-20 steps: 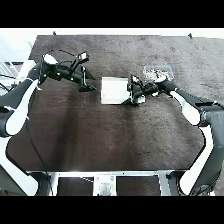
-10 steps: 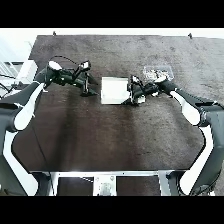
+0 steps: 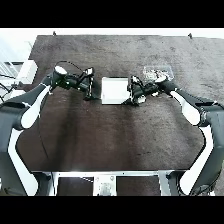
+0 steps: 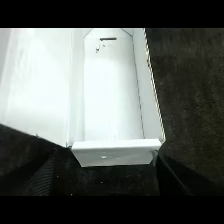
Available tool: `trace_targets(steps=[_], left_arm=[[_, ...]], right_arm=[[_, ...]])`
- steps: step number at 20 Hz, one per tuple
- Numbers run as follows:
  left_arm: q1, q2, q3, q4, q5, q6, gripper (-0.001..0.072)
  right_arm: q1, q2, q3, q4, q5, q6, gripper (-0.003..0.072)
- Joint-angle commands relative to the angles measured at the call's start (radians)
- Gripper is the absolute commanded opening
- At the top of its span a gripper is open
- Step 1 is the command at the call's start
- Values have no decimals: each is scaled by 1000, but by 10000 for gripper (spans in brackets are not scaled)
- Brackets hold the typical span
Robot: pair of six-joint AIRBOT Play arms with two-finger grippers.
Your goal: Fold the box and place the chain.
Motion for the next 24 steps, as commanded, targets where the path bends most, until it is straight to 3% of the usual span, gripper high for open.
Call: trace_targets(steps=[1,24], left_arm=[[-11,-6,0,1,8,17,720],[-14,-6,0,42,7,-59,720]], right_arm=[[1,0,0,1,0,0,594],[1,0,0,1,0,0,594]])
